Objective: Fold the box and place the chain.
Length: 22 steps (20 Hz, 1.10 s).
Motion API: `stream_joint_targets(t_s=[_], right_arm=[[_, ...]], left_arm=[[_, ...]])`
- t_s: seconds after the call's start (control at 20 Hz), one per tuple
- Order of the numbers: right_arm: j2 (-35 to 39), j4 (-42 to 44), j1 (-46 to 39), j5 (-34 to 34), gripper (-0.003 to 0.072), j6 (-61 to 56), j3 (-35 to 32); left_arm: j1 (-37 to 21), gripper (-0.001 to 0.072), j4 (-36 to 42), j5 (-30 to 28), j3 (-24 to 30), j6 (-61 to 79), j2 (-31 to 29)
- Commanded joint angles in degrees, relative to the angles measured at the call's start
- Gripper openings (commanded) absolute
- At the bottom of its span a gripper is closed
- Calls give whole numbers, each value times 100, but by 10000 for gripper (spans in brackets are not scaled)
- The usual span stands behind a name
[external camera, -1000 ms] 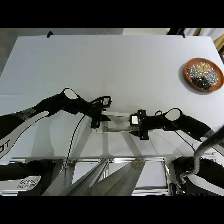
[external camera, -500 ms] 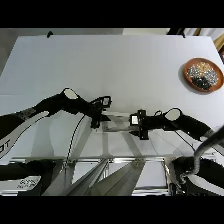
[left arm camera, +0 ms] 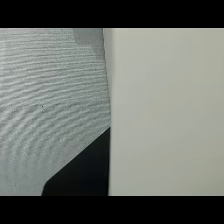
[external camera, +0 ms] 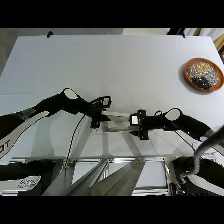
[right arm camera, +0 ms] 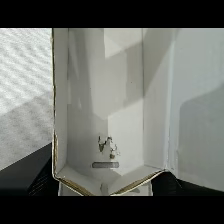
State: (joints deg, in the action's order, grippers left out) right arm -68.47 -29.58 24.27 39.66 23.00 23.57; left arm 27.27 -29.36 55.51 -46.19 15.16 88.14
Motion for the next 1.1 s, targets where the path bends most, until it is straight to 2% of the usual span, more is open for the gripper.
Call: stream_joint_targets(t_s=[0.0,0.4,0.45,0.5,0.55,0.65,0.8,1.05], right_arm=[[-4,-4,0,0,384,-2,0],[-4,-4,0,0,384,-2,0],[-4,-4,0,0,384,-2,-2],[-4,-4,2,0,384,-2,0],[-4,-4,0,0,384,-2,0],[-4,-9,2,0,384,-2,0],[-4,-11,0,0,384,-2,0],[-4,-9,0,0,384,-2,0]], left_arm=[[-4,12,0,0,0,2,0],[-4,25,0,90,0,-153,-7],[-4,143,-7,118,0,-170,-13],[-11,337,-2,136,0,-170,-31],[-17,437,-4,129,0,-225,-70],[-17,516,-35,131,0,-422,-210],[-17,519,-431,129,0,-673,-522],[-22,515,-1794,127,0,-1762,-1126]])
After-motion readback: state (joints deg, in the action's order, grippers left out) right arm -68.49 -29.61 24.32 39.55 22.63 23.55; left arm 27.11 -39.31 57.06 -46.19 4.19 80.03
